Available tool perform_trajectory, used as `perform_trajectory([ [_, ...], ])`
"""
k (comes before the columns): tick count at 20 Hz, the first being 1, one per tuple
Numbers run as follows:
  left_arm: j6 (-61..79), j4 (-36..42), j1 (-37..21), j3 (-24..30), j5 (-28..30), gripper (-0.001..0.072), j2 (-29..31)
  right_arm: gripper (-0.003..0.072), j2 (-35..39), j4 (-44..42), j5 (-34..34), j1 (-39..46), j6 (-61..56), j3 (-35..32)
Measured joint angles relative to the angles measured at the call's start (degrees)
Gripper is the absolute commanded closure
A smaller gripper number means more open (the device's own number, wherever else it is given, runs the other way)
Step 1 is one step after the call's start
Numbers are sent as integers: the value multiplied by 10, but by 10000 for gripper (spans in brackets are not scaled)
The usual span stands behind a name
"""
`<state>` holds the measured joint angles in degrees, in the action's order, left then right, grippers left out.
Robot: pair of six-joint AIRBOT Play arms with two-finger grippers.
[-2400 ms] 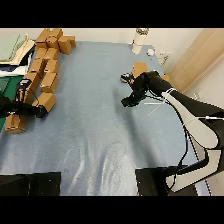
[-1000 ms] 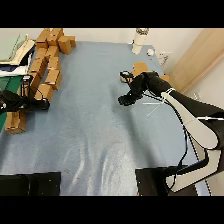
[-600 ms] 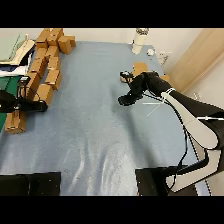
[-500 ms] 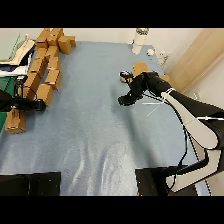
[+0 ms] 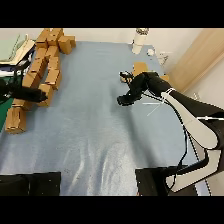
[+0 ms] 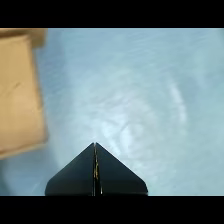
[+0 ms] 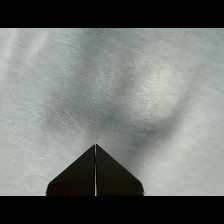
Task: Fold the box.
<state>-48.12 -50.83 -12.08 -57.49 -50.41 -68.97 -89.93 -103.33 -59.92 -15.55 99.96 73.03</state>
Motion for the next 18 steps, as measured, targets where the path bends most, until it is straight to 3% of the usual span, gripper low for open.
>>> perform_trajectory([
  [3, -31, 3, 73, -67, -9, 696, -32, 682, -5, -13, 5, -8, -2, 11],
  [8, -95, -2, 183, -167, -31, 696, -136, 682, -37, -24, -2, -27, -24, 78],
  [12, -119, -4, 244, -193, -37, 695, -190, 681, -68, -34, -25, -39, -44, 136],
  [18, -128, 2, 276, -201, -37, 695, -211, 682, -80, -49, -43, -49, -61, 160],
])
